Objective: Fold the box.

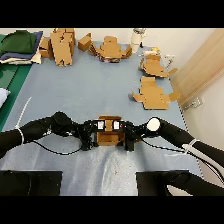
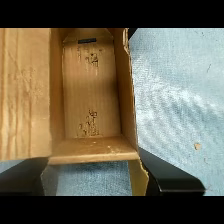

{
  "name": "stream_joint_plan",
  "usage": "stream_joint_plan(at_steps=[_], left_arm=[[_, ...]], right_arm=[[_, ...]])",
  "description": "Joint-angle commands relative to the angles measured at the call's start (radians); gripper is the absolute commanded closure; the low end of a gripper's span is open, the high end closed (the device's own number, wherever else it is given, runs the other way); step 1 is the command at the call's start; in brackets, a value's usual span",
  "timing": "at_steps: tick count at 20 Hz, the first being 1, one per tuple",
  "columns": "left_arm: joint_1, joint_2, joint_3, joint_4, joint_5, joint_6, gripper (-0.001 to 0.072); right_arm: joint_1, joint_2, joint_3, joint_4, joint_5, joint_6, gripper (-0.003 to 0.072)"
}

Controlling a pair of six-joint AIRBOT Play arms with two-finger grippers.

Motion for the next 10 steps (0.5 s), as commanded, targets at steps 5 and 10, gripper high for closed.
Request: stream_joint_plan(at_steps=[5, 10], left_arm=[[0.0, 0.0, 0.001, 0.0, 0.001, 0.0, 0.0025], [0.0, 0.0, 0.001, 0.0, 0.002, 0.0, 0.0026]], right_arm=[[0.0, 0.0, 0.0, 0.0, 0.0, 0.0, 0.0184], [0.0, 0.0, 0.0, 0.001, 0.0, 0.0, 0.0185]])
